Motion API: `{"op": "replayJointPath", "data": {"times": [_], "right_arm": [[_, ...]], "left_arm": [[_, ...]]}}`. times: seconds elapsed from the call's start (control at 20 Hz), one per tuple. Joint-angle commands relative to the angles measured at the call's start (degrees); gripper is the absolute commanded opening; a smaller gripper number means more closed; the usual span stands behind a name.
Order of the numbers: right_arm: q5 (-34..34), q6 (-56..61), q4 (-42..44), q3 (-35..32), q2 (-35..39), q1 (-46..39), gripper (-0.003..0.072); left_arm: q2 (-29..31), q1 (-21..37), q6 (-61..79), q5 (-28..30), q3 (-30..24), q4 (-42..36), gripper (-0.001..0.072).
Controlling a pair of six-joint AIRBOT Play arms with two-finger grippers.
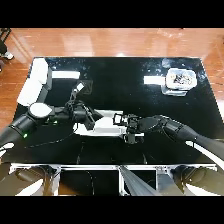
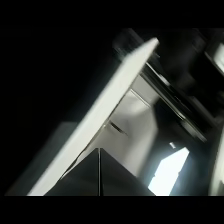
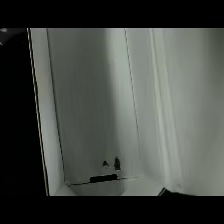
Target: Fold the box and place the chain.
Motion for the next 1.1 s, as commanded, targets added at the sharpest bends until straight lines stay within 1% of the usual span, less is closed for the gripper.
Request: {"op": "replayJointPath", "data": {"times": [0.0,0.2,0.35,0.45,0.65,0.7,0.8,0.9,0.95,1.0,1.05], "right_arm": [[-0.07,0.00,0.00,0.00,0.02,0.02,0.0025],[-0.07,0.00,0.00,0.00,0.02,0.02,0.0026],[-0.09,0.00,0.00,0.00,0.02,0.02,0.0025],[-0.07,0.00,0.00,0.00,0.02,0.02,0.0025],[-0.09,0.00,0.00,0.00,0.02,0.02,0.0025],[-0.09,0.00,0.00,0.00,0.02,0.02,0.0025],[-0.11,0.00,0.02,0.00,0.02,0.02,0.0025],[-0.37,0.00,0.02,0.00,0.02,0.02,0.0025],[-0.59,0.00,0.02,0.00,0.02,0.02,0.0025],[-0.85,0.02,0.02,0.00,0.02,0.02,0.0025],[-0.94,0.02,0.02,0.00,0.02,0.02,0.0025]], "left_arm": [[-1.88,-2.95,1.16,14.08,-0.17,-2.82,0.0021],[-7.08,-3.15,1.14,14.29,-0.17,-2.84,0.0021],[-10.27,-3.26,1.14,11.76,-0.17,-2.84,0.0021],[-11.10,-3.26,1.14,10.82,-0.17,-3.08,0.0021],[-11.06,-3.26,1.16,10.62,-0.15,-1.49,0.0021],[-11.04,-3.15,1.16,9.79,-0.04,-0.81,0.0022],[-10.29,-1.90,1.14,6.88,1.40,3.61,0.0021],[-7.17,0.61,1.16,7.10,1.62,5.16,0.0021],[-5.09,2.78,1.16,6.45,1.57,7.02,0.0021],[-3.34,5.09,1.16,4.70,1.53,9.60,0.0022],[-1.77,7.89,1.22,1.46,1.53,12.90,0.0022]]}}
